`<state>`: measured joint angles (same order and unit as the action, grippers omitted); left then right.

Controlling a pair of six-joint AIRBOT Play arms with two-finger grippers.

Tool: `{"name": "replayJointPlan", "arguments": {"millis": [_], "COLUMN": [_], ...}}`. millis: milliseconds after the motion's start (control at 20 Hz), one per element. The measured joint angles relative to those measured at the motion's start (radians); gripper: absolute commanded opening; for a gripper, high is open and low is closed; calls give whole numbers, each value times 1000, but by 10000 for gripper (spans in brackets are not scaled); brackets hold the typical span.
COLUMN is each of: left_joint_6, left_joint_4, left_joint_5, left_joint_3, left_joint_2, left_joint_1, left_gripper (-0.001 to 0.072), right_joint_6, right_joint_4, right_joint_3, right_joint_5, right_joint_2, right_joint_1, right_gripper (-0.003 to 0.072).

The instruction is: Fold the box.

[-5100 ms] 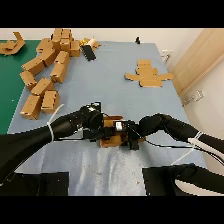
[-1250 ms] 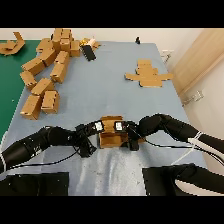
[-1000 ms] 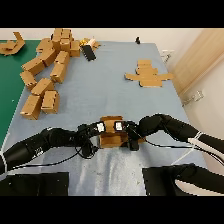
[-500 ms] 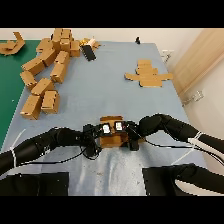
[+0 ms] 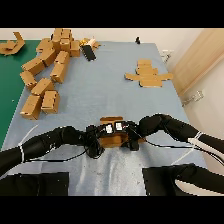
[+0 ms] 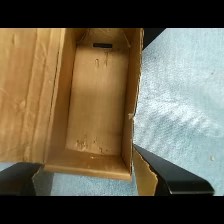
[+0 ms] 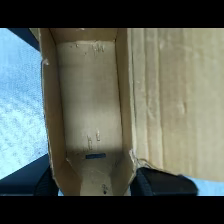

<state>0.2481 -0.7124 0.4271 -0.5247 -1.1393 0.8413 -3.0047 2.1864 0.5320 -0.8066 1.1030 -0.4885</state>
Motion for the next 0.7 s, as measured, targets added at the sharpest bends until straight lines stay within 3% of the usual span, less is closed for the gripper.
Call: {"name": "replayJointPlan", "arguments": {"millis": [50, 100, 150, 700], "left_joint_6": [-3, -6, -11, -17], "left_joint_4": [4, 8, 9, 12], "left_joint_5": [0, 1, 1, 2], "left_joint_3": [-1, -2, -3, -4], "left_joint_2": [-2, -5, -6, -20], "left_joint_1": [0, 0, 0, -2], "left_gripper": [656, 552, 520, 521], "right_joint_6": [0, 0, 0, 0], "right_joint_4": [0, 0, 0, 0], "right_joint_3": [0, 0, 0, 0], "right_joint_5": [0, 0, 0, 1], "right_joint_2": [0, 0, 0, 0], "right_joint_1": [0, 0, 0, 0], "right_gripper": [511, 511, 511, 511]}}
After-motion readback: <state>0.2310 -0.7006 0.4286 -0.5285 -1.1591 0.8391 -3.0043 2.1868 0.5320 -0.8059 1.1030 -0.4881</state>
